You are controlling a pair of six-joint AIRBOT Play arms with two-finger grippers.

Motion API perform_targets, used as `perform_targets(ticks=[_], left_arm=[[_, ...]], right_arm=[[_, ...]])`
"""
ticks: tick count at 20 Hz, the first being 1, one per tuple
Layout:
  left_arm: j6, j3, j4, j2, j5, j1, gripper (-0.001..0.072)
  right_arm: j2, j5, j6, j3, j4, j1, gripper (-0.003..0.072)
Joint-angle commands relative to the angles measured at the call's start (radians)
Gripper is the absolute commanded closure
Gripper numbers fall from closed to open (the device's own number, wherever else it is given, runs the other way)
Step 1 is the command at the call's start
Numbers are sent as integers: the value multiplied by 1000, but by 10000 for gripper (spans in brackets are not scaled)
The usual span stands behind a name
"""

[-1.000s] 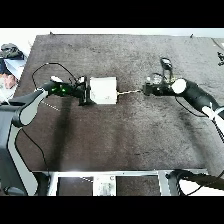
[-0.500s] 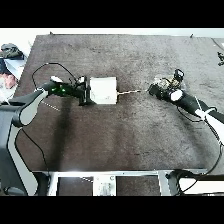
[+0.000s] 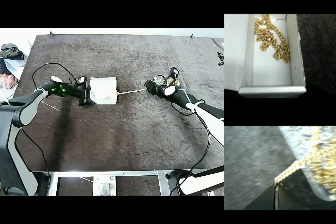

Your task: Fold the box and place the chain.

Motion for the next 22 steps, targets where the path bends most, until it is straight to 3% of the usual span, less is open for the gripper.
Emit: perform_targets(ticks=[1, 4, 8, 13, 22], left_arm=[[0, 1, 0, 0, 0, -1, 249], [0, 0, 0, 0, 0, -1, 249], [0, 0, 0, 0, 0, -1, 249], [0, 0, 0, 0, 0, -1, 249], [0, 0, 0, 0, 0, -1, 249]], right_arm=[[83, 40, -36, 10, 10, 85, 702], [225, 23, -87, 10, 6, 224, 701], [365, -100, -125, 16, 1, 400, 701], [375, -118, -125, 96, -50, 513, 701], [335, -113, -124, 97, -72, 555, 701]])
